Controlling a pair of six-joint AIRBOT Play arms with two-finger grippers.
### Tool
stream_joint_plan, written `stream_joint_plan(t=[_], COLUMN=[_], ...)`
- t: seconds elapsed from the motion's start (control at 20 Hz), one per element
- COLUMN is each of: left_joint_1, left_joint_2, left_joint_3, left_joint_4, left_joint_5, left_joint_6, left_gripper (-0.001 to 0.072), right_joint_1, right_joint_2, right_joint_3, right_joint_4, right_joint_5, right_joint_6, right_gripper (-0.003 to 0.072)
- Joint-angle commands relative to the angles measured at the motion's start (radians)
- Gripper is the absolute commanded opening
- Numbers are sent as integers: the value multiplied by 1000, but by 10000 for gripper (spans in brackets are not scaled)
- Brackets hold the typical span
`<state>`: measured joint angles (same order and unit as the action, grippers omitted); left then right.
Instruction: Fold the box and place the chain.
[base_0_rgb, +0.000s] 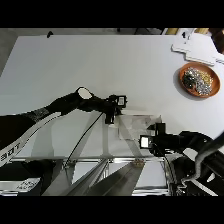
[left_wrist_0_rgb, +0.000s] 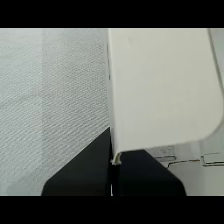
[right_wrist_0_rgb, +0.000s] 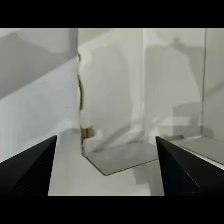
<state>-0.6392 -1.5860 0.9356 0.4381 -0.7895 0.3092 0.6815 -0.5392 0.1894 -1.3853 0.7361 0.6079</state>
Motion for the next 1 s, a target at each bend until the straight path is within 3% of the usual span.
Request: stream_joint_plan(t=[0.0,0.3,0.65,0.95], left_joint_1=[0,0,0,0], left_joint_2=[0,0,0,0], left_joint_3=[0,0,0,0], left_joint_4=[0,0,0,0], left_joint_5=[0,0,0,0], left_joint_6=[0,0,1,0], left_gripper=[9,9,9,9], right_joint_1=[11,-51,-185,-256], right_joint_2=[5,-44,-43,-44], right_joint_3=[-45,-45,53,55], right_joint_4=[-59,-109,-97,100], right_joint_5=[-112,-179,-70,-72], right_joint_6=[20,20,19,-184], right_gripper=[694,694,694,692])
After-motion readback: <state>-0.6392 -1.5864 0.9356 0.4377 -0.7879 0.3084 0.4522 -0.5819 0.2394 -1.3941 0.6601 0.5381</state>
